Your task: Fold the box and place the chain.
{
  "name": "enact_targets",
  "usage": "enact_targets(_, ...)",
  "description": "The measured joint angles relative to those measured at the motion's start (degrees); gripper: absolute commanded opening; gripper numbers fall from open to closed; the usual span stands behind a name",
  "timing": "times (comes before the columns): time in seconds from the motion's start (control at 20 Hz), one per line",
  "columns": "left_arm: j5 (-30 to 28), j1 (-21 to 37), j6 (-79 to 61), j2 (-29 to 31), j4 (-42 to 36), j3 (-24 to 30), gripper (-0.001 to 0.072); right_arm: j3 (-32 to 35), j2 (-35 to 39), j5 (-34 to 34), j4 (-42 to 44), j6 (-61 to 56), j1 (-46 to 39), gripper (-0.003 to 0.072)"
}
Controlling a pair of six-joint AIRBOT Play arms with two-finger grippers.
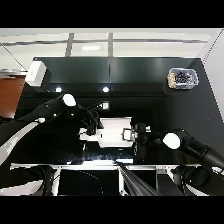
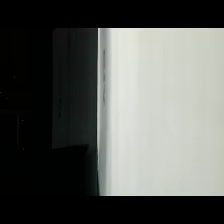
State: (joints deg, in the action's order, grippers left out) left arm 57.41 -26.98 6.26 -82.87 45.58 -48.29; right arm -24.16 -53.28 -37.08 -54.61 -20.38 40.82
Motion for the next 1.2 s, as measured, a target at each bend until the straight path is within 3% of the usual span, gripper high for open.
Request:
enact_targets(0.65,1.31,-0.04,0.02,0.0,0.0,0.0,0.0025,-2.49,0.9,1.77,0.52,-3.74,-4.57,0.072)
enact_targets(1.2,0.26,-0.31,-1.38,1.42,0.66,-0.04,0.0023,-2.78,0.87,-1.99,6.29,4.28,-10.78,0.072)
